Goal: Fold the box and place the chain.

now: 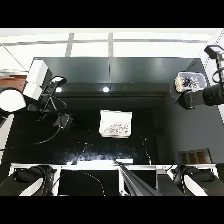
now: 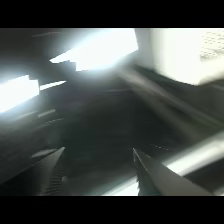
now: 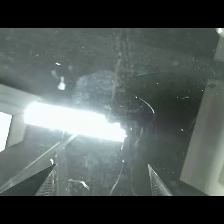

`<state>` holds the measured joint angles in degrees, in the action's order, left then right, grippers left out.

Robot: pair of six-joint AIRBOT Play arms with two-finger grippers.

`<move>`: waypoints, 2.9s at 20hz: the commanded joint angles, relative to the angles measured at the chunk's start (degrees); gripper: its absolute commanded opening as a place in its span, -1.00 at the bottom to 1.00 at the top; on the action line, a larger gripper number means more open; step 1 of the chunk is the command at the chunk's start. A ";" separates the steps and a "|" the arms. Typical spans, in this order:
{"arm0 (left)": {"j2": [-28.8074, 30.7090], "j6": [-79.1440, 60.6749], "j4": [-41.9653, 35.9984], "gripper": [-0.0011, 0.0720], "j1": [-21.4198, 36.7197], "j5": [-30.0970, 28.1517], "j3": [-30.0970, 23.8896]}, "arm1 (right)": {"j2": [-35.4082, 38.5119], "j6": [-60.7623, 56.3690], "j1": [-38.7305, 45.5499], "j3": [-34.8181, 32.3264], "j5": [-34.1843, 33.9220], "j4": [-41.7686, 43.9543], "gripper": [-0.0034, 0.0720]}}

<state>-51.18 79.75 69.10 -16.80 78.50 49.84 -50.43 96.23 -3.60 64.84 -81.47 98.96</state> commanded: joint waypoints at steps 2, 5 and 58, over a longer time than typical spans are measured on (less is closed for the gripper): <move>1.46 -27.96 -20.09 1.00 7.78 -5.92 -8.20 | 0.20 1.64 0.00 -7.10 9.22 1.03 0.97; 1.38 -36.11 -18.73 0.99 7.80 -9.53 -12.37 | 0.17 2.40 0.00 -9.73 12.52 0.35 0.97; -27.06 -100.50 -39.60 0.99 -1.18 -20.83 -11.15 | 0.13 2.32 0.02 -9.99 18.38 -4.72 0.97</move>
<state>-77.67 -21.63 28.27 -17.26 57.65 37.98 -50.30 98.56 -3.60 54.87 -62.92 94.21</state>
